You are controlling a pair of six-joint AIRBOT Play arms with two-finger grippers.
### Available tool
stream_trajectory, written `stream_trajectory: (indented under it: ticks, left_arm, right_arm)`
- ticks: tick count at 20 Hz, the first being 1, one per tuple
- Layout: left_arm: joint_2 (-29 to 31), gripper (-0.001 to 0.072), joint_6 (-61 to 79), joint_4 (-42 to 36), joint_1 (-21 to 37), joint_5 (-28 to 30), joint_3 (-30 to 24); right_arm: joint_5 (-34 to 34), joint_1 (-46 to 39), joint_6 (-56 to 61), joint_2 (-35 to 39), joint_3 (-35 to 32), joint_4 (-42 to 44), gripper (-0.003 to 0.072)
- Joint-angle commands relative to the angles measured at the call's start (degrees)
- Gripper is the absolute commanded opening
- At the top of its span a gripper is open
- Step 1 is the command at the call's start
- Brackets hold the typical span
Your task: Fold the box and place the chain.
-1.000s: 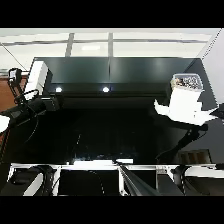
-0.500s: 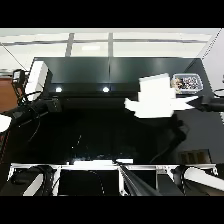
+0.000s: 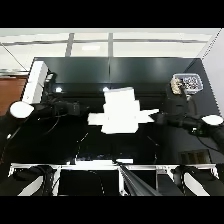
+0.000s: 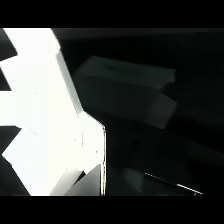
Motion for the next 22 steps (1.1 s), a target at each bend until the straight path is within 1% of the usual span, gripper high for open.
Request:
stream_trajectory:
  ticks: [1, 3, 7, 10, 11, 12, 13, 15, 16, 18, 19, 20, 21, 22]
  left_arm:
    - [-11.9, 0.0702, 7.2, -7.0, 0.3, -11.9, 6.2]
    - [-17.8, 0.0702, 8.5, -7.1, 0.5, -16.5, 9.0]
    - [-26.1, 0.0702, 11.4, -7.1, -0.1, -19.8, 13.5]
    - [-30.3, 0.0701, 15.9, -7.5, -0.9, -23.5, 15.1]
    - [-31.2, 0.0690, 18.8, -7.8, -1.0, -25.2, 15.1]
    - [-32.0, 0.0686, 21.6, -7.3, -1.3, -27.8, 15.4]
    - [-32.8, 0.0660, 23.2, -6.1, -1.3, -30.4, 15.7]
    - [-33.6, 0.0468, 23.3, -2.6, -1.3, -32.0, 16.3]
    - [-33.6, 0.0396, 24.8, -1.9, -1.3, -32.1, 16.4]
    - [-33.6, 0.0273, 27.6, -1.9, -1.3, -32.9, 16.4]
    - [-33.6, 0.0190, 28.5, -1.9, -1.3, -33.1, 16.4]
    - [-33.6, 0.0123, 28.9, -1.8, -1.2, -33.1, 16.4]
    - [-33.6, 0.0067, 29.2, -1.8, -1.2, -33.1, 16.4]
    - [-33.6, 0.0027, 29.7, -1.8, -1.2, -33.2, 16.4]
  right_arm:
    - [-5.5, 10.0, 2.4, 1.3, -2.2, 0.5, 0.0018]
    - [-6.2, 12.7, 2.8, 1.3, -2.2, 0.5, 0.0018]
    - [-6.2, 14.5, 3.8, 1.3, -2.2, 0.5, 0.0018]
    - [-6.2, 14.5, 3.8, 1.3, -2.2, 0.5, 0.0018]
    - [-6.2, 14.5, 3.8, 1.3, -2.2, 0.5, 0.0018]
    - [-6.2, 14.5, 3.8, 1.3, -2.2, 0.5, 0.0018]
    - [-6.2, 14.5, 3.8, 1.3, -2.2, 0.5, 0.0018]
    - [-6.2, 14.5, 3.8, 1.3, -2.2, 0.5, 0.0018]
    - [-6.2, 14.5, 3.8, 1.3, -2.2, 0.5, 0.0018]
    - [-6.2, 14.4, 3.8, 1.3, -2.2, 0.5, 0.0018]
    - [-6.2, 14.4, 3.8, 1.3, -2.2, 0.4, 0.0018]
    - [-6.2, 14.4, 3.8, 1.3, -2.2, 0.3, 0.0018]
    - [-6.2, 14.4, 3.8, 1.3, -2.2, 0.1, 0.0018]
    - [-6.2, 14.4, 3.8, 1.3, -2.1, -0.5, 0.0019]
